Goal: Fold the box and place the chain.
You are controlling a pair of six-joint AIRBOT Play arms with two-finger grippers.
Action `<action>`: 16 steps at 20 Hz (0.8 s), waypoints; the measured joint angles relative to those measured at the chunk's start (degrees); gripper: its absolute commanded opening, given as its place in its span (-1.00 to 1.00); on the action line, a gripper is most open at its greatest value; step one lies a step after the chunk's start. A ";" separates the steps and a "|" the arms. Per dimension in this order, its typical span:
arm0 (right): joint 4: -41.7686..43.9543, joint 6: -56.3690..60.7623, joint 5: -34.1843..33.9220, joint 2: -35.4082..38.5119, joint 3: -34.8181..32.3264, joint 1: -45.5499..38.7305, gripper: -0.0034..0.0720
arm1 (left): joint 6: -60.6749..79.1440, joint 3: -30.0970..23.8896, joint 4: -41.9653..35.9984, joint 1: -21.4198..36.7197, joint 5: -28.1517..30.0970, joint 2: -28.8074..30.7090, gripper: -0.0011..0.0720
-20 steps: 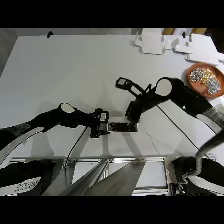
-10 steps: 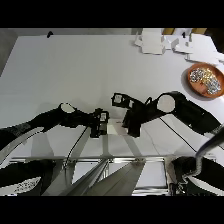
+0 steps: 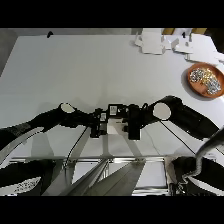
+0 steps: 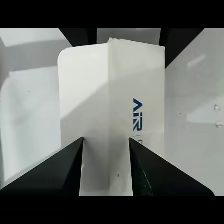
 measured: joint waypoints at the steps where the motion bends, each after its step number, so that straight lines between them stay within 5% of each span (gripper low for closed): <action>1: -0.44 -0.02 -0.28 0.00 0.00 0.04 -0.12 | -0.02 0.00 0.00 0.00 0.00 0.00 -0.40; 3: -1.03 -0.17 -0.74 0.00 0.00 0.11 -0.39 | -0.13 0.00 0.00 0.00 0.00 0.00 -0.40; 7: -1.55 -0.20 -1.29 0.00 0.00 0.13 -0.62 | -0.11 0.00 -0.02 0.00 0.02 0.00 -0.40; 16: -1.84 -0.20 -2.51 0.04 -0.24 0.13 -0.65 | -0.07 0.00 -0.02 0.02 0.02 0.00 -0.40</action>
